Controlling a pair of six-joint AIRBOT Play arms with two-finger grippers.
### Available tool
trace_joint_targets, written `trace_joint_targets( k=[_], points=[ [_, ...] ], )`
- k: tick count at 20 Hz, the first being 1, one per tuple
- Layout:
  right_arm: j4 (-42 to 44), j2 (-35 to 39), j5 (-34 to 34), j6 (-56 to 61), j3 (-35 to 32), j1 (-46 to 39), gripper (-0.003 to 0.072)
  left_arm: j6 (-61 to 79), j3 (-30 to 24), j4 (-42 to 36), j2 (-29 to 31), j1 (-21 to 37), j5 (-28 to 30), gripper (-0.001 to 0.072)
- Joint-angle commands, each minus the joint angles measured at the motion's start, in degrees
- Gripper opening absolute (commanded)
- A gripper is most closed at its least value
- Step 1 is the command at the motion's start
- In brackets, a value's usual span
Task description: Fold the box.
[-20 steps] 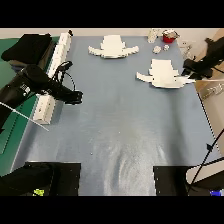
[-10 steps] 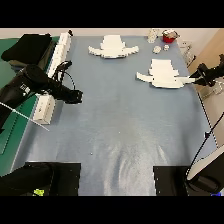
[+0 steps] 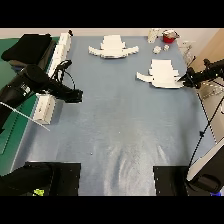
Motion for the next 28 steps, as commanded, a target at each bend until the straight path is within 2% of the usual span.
trace_joint_targets(
  k=[1,2,3,8,11,15,17,20,23,25,28],
  points=[
    [1.4,-0.4,-0.9,-0.7,0.1,1.5,0.0173,0.0,0.0,-0.5,0.0,0.0,0.0,0.0014],
    [2.4,-0.3,-1.6,-0.8,0.1,1.8,0.0037,0.0,0.0,-0.7,0.0,0.0,0.0,0.0014],
    [4.1,-0.3,-2.7,-1.6,0.1,2.1,0.0005,0.0,0.0,-0.7,0.0,0.0,-0.1,0.0014],
    [9.7,2.0,-8.8,-3.7,-0.7,5.4,0.0002,0.0,0.0,-1.3,0.0,0.0,-0.1,0.0014],
    [9.6,7.6,-10.1,-3.8,-6.9,9.9,0.0,0.0,0.0,-2.5,0.0,0.0,-0.4,0.0014],
    [8.4,18.8,-7.8,-4.6,-22.4,18.5,-0.0001,0.2,0.0,-2.7,0.0,0.0,-0.6,0.0014],
    [8.2,26.1,-2.2,-4.4,-33.5,22.9,-0.0001,0.3,0.0,-2.7,0.0,0.0,-2.3,0.0014],
    [8.1,37.6,7.3,-3.9,-51.4,28.5,-0.0001,2.4,0.0,-2.7,0.0,0.0,-8.1,0.0014],
    [8.1,48.0,11.9,-3.5,-66.2,32.5,-0.0001,3.7,0.0,-2.7,0.0,0.0,-11.5,0.0014],
    [7.9,53.9,15.0,-3.0,-73.2,34.2,-0.0001,3.7,0.0,-2.8,0.0,0.0,-11.7,0.0014],
    [6.0,57.1,17.4,-2.8,-76.8,34.8,0.0001,3.7,0.0,-2.8,0.0,0.0,-10.4,0.0014]
  ],
)
